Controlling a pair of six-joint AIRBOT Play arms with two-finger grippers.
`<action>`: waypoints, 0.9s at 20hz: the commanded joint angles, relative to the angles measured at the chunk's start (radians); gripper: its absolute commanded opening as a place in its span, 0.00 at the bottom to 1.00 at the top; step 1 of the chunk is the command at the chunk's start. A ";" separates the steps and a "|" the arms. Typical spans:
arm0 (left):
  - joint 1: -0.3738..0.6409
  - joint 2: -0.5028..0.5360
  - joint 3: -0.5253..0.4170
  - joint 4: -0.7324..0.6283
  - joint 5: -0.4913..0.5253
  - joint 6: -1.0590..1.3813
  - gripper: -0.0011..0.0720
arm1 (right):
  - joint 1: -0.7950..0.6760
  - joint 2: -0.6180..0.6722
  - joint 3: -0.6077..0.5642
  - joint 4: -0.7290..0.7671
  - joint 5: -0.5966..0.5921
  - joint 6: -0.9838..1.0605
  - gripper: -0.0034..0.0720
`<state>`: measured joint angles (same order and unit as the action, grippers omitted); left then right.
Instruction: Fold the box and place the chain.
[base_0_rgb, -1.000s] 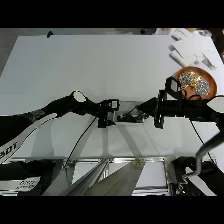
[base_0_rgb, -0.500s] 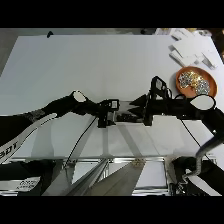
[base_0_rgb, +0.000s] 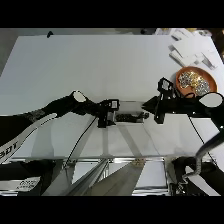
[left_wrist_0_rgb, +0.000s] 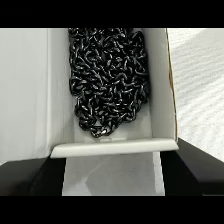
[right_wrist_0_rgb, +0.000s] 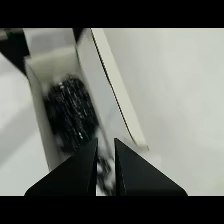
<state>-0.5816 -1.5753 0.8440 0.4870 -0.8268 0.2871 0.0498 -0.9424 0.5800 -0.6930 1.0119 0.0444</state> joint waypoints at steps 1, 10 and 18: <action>0.000 0.001 0.000 0.000 0.000 0.000 0.21 | -0.052 -0.022 -0.001 -0.267 0.021 0.001 0.19; 0.000 0.001 0.000 0.000 0.000 0.000 0.21 | 0.092 -0.190 -0.002 -0.298 -0.011 -0.080 0.39; 0.000 0.001 0.000 0.000 0.000 0.000 0.21 | 0.093 -0.270 -0.002 -0.159 -0.082 -0.084 0.34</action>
<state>-0.5816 -1.5753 0.8440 0.4870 -0.8268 0.2871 0.1398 -1.1881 0.5785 -0.9062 0.9638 -0.0330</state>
